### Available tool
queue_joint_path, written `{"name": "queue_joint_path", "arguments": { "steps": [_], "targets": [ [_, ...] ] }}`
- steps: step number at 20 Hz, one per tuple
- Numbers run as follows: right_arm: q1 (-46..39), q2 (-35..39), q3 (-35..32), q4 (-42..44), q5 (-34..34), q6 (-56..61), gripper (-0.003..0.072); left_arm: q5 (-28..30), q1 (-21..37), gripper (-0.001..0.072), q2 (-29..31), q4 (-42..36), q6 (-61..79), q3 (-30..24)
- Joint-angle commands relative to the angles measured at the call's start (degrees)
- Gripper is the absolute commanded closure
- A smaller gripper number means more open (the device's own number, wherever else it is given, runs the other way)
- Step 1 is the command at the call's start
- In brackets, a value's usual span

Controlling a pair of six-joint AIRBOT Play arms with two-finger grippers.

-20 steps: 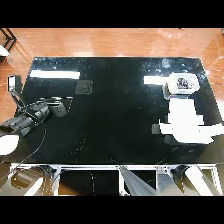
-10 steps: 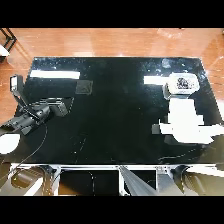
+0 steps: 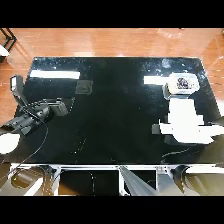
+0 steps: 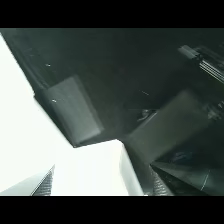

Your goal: Fold the box and place the chain.

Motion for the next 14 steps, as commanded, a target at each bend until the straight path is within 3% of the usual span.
{"name": "queue_joint_path", "arguments": {
  "steps": [1, 7, 8, 9, 11, 13, 14],
  "targets": [
    [2.6, -0.9, 1.0, -0.9, 1.9, -0.7, -0.0009, -0.2, 0.0, 0.0078, 0.0, -0.6, 0.0, 0.0],
    [2.7, -0.9, 1.0, -4.4, 3.0, 0.7, 0.0009, -0.3, 0.0, 0.0078, 0.0, -0.6, 0.0, 0.0],
    [2.8, -0.9, 1.0, -4.3, 3.0, 0.5, 0.0232, -0.4, 0.0, 0.0078, 0.0, -0.6, 0.0, 0.0],
    [2.7, -0.9, 1.0, -4.3, 3.2, 0.3, 0.0357, -0.5, 0.0, 0.0078, 0.0, -0.6, 0.0, 0.0],
    [2.7, -0.9, 1.0, -3.0, 4.0, -0.6, 0.0357, -0.8, 0.0, 0.0078, 0.0, -0.6, 0.0, 0.0],
    [2.7, -0.9, 1.0, 0.9, 4.7, -2.2, 0.059, -1.6, 0.0, 0.0078, -0.2, -0.6, 0.0, 0.0],
    [2.7, -0.9, 1.0, 2.4, 5.0, -2.7, 0.06, -1.9, 0.0, 0.0078, -0.3, -0.6, 0.0, 0.0]
  ]
}}
